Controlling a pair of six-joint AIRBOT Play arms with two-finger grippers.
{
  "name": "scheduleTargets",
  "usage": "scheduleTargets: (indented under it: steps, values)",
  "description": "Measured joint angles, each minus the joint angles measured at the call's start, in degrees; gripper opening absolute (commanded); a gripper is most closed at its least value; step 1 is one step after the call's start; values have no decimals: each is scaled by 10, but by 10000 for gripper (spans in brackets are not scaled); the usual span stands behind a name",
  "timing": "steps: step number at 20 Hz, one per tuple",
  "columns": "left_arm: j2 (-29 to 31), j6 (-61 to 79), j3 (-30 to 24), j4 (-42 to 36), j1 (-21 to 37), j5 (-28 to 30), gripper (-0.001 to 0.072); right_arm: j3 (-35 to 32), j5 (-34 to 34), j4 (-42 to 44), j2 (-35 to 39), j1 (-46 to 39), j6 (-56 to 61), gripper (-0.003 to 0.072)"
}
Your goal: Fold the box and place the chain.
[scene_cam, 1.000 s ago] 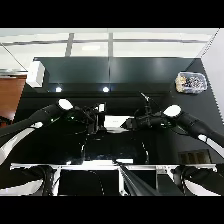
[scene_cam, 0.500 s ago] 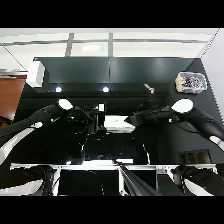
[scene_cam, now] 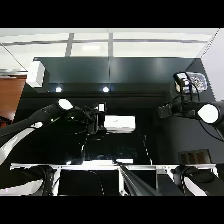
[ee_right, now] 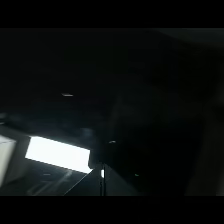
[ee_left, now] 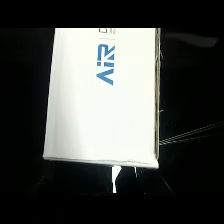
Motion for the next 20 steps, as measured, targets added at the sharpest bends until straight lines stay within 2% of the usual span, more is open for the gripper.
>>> scheduleTargets:
  steps: [5, 6, 7, 11, 16, 20]
  values:
    - [0, 0, 0, 0, 0, 0, 413, -21, -3, -32, 5, -3, 37, 23]
    - [0, 0, 0, 0, 0, 0, 521, -22, -3, -32, 5, -3, 39, 23]
    - [0, 0, 1, 1, 0, 0, 712, -24, -2, -31, 5, -3, 42, 23]
    - [19, -7, 7, 5, 1, -6, 713, -26, -2, -20, 5, -3, 47, 23]
    - [75, -63, 25, 48, 6, -45, 713, -26, -4, -16, 5, -3, 49, 23]
    - [79, -84, 66, 4, -13, -28, 713, -26, -25, -14, 5, -3, 49, 23]
